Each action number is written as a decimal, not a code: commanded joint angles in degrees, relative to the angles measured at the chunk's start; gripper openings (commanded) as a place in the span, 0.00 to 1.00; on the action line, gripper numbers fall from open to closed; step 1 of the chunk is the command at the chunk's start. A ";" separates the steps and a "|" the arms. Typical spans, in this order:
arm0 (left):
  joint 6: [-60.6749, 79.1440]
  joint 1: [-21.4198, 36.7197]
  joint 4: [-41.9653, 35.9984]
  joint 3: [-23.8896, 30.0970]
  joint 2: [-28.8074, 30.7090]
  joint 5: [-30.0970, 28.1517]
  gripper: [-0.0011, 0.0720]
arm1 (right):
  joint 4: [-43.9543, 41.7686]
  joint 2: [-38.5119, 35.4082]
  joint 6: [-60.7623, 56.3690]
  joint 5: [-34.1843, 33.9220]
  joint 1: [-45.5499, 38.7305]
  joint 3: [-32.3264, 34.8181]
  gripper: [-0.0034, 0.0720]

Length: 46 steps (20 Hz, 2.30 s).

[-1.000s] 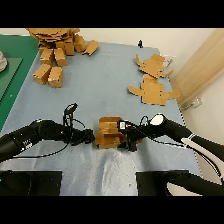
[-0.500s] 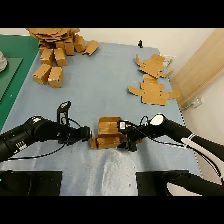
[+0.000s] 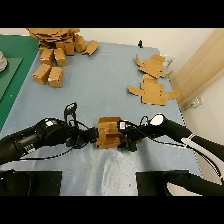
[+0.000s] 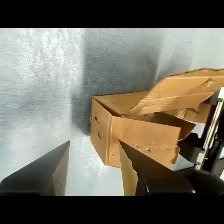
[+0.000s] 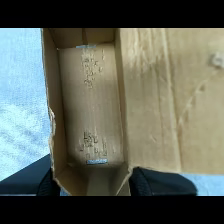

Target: Fold the box.

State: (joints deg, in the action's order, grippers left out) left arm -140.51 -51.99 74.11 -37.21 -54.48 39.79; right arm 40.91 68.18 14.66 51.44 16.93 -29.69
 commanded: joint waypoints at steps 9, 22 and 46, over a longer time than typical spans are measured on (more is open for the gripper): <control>-20.63 -7.15 15.69 -10.88 -9.77 9.81 0.66 | 0.00 -0.02 0.00 -0.04 -0.02 -0.04 0.67; -23.93 -11.26 15.61 -18.25 -20.70 15.04 0.66 | 0.00 -0.02 -0.02 -0.02 -0.02 -0.04 0.67; -0.92 -3.15 -2.29 -19.17 -28.61 16.70 0.66 | 0.00 -0.02 0.00 0.02 -0.02 -0.04 0.67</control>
State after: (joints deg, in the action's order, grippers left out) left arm -142.17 -55.35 73.41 -56.25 -81.08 55.13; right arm 40.93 68.18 14.68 51.44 16.93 -29.69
